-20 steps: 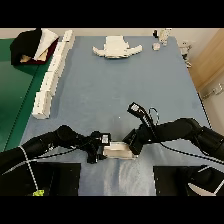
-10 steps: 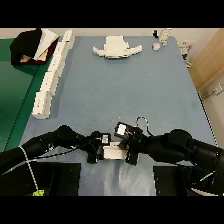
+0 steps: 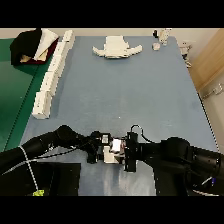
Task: Fold the box.
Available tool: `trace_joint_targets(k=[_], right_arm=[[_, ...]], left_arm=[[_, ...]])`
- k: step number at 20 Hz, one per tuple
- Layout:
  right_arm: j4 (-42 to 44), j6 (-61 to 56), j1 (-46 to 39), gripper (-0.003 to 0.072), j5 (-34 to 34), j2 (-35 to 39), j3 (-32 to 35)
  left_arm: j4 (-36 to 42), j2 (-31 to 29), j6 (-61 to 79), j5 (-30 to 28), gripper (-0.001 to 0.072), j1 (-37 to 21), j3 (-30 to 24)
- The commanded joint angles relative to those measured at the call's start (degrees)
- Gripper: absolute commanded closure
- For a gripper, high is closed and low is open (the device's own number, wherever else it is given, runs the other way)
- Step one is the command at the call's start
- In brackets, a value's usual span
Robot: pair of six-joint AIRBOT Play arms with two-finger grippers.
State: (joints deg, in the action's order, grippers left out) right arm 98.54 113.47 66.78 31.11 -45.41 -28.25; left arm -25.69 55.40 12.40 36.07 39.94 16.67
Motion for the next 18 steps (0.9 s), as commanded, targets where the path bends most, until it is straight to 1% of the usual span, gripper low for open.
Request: trace_joint_targets(k=[1,4,8,11,15,16,17,18], right_arm=[[-0.6,1.4,0.5,0.0193,2.3,1.5,0.2],[-4.0,3.6,0.5,0.0193,1.0,4.3,3.0],[-6.0,4.2,0.5,0.0194,-5.9,6.5,8.0],[-6.9,4.7,0.5,0.0194,-8.4,6.3,9.7],[-7.8,4.7,0.5,0.0195,-8.8,4.3,10.4],[-7.8,5.2,0.5,0.0206,-9.0,4.0,10.4],[-7.9,5.2,0.5,0.0234,-9.2,4.0,10.4],[-7.9,5.6,0.5,0.0296,-9.3,4.1,10.3]], left_arm=[[0.0,0.0,0.0,0.0,0.02,0.0,0.0],[0.0,0.0,0.0,0.0,0.02,0.0,0.0],[0.0,0.0,0.0,0.0,0.02,0.0,0.0],[0.0,0.0,0.0,0.0,0.02,0.0,0.0],[0.0,0.0,0.0,0.0,0.02,0.0,0.0],[0.0,0.0,0.0,0.0,0.02,0.0,0.0],[0.0,0.0,0.0,0.0,0.02,0.0,0.0],[0.0,0.0,0.0,0.0,0.02,0.0,0.0]])
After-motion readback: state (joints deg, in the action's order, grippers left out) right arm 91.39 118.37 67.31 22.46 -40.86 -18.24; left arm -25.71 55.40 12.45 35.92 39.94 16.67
